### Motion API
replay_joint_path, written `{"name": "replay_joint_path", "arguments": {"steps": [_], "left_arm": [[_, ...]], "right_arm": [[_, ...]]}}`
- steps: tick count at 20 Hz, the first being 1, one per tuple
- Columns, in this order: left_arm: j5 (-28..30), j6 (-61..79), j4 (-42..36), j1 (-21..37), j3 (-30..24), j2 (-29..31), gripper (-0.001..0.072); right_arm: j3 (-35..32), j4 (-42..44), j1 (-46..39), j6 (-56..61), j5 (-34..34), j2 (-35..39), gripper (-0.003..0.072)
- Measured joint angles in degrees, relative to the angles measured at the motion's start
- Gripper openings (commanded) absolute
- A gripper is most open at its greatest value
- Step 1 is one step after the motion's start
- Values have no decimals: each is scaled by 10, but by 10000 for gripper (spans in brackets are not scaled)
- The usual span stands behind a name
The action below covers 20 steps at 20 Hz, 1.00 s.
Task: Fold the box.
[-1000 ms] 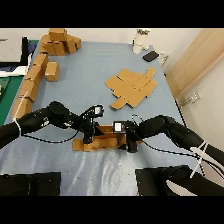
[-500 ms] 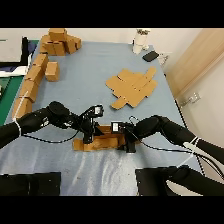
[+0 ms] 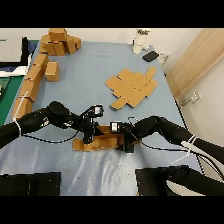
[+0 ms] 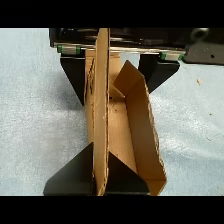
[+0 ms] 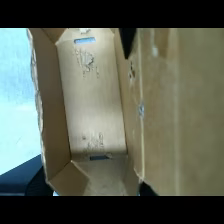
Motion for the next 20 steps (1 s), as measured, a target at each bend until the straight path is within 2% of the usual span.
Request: {"name": "replay_joint_path", "arguments": {"steps": [13, 14, 18, 19, 20], "left_arm": [[-1, 0, 0, 0, 0, 0, 10], [0, 0, 0, 0, 0, 0, 10], [-2, 0, 0, 0, 0, 0, 10], [0, 0, 0, 0, 0, 0, 10], [-1, 0, 0, 0, 0, 0, 10]], "right_arm": [[13, -18, 1, 0, -11, -7, 688], [14, -19, 2, 0, -10, -8, 625], [14, -24, 11, 0, -12, -16, 617], [14, -24, 13, 0, -10, -18, 553], [15, -26, 15, 0, -10, -18, 531]]}}
